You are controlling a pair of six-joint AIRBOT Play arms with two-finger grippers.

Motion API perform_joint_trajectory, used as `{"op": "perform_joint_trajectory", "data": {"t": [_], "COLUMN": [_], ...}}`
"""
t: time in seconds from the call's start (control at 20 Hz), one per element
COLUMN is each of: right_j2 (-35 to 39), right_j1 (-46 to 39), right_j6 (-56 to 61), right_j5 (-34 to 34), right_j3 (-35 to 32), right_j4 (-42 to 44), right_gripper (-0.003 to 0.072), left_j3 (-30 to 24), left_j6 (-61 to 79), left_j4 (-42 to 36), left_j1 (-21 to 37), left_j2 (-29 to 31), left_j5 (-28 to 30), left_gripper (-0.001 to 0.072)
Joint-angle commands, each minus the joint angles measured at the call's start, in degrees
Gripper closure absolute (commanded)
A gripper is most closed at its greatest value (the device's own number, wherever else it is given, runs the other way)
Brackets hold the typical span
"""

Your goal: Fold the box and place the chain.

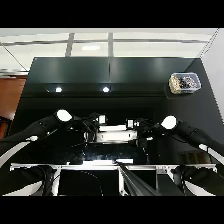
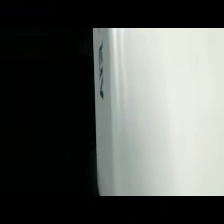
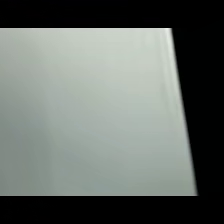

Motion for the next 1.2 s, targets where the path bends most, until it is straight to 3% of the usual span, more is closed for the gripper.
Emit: {"op": "perform_joint_trajectory", "data": {"t": [0.0,0.15,0.35,0.4,0.45,0.5,0.75,0.9,1.05,1.15], "right_j2": [0.0,0.0,0.0,0.0,0.0,0.0,0.3,0.6,0.6,0.6], "right_j1": [0.2,0.2,0.2,0.2,0.2,0.2,0.2,0.2,0.2,0.2], "right_j6": [0.1,-0.2,-0.1,-0.1,0.0,0.4,2.9,2.9,2.9,2.9], "right_j5": [-0.9,0.0,0.0,0.0,0.0,0.0,0.0,0.0,0.0,0.0], "right_j3": [0.0,0.0,-0.1,-0.1,-0.1,-0.1,-0.1,0.0,0.0,0.0], "right_j4": [0.1,0.0,0.1,0.1,0.2,0.7,1.6,1.6,1.6,1.6], "right_gripper": [0.0053,0.0372,0.0381,0.0381,0.0381,0.038,0.038,0.038,0.038,0.038], "left_j3": [0.0,0.0,0.0,0.2,0.5,1.0,2.1,2.1,2.1,2.1], "left_j6": [0.1,0.1,-0.1,-1.6,-3.8,-6.3,-22.9,-38.0,-52.3,-55.4], "left_j4": [0.0,0.0,0.0,0.0,0.3,0.9,16.0,26.8,32.2,31.5], "left_j1": [0.0,0.0,0.0,0.0,0.0,0.0,0.0,0.0,0.0,0.0], "left_j2": [0.0,0.0,0.0,0.0,0.1,0.4,7.9,14.3,18.6,19.3], "left_j5": [0.0,0.0,0.0,0.0,0.0,0.0,-1.4,-6.7,-17.2,-23.6], "left_gripper": [0.0682,0.0682,0.0674,0.0581,0.0381,0.0278,0.0264,0.0265,0.0294,0.0684]}}
